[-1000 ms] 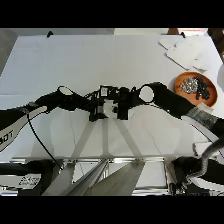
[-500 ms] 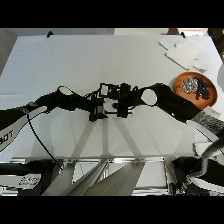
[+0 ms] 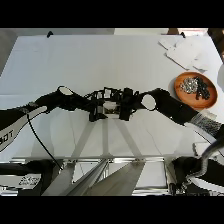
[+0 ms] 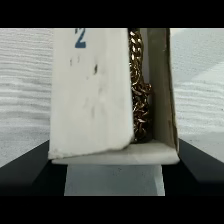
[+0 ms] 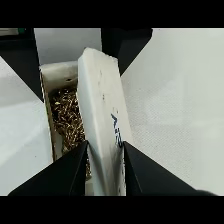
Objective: Fold the box and place the chain.
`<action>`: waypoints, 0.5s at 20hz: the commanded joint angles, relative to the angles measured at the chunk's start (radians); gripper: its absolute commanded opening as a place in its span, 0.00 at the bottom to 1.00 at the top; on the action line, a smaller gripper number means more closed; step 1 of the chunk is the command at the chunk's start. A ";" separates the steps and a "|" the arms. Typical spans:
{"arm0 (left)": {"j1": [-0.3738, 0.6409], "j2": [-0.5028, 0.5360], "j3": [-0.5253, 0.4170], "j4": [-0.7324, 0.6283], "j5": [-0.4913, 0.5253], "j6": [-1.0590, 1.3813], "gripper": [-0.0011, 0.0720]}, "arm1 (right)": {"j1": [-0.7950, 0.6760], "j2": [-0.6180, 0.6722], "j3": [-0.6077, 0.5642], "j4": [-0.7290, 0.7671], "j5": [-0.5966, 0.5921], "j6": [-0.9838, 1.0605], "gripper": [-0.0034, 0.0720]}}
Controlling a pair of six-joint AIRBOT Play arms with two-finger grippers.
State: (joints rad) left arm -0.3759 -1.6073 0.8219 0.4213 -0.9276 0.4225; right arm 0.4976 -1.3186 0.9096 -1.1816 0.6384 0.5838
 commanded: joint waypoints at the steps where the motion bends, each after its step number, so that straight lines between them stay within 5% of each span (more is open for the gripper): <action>1: 0.000 0.001 0.000 -0.002 0.004 -0.001 0.41 | 0.010 0.000 -0.004 0.008 0.023 0.021 0.34; 3: 0.000 0.001 0.000 -0.002 0.004 -0.001 0.41 | 0.026 0.000 -0.004 0.008 0.050 0.021 0.35; 5: 0.000 0.001 0.000 -0.002 0.004 -0.001 0.41 | 0.038 0.000 -0.004 0.008 0.054 0.021 0.60; 6: 0.000 0.001 0.000 -0.002 0.004 -0.001 0.41 | 0.042 0.000 -0.004 0.008 0.054 0.022 0.65; 10: 0.000 0.001 0.000 -0.002 0.004 -0.001 0.41 | 0.045 0.001 -0.004 0.008 0.054 0.022 0.66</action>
State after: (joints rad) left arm -0.3763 -1.6073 0.8215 0.4198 -0.9253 0.4229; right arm 0.5381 -1.3182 0.9062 -1.1744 0.6857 0.6044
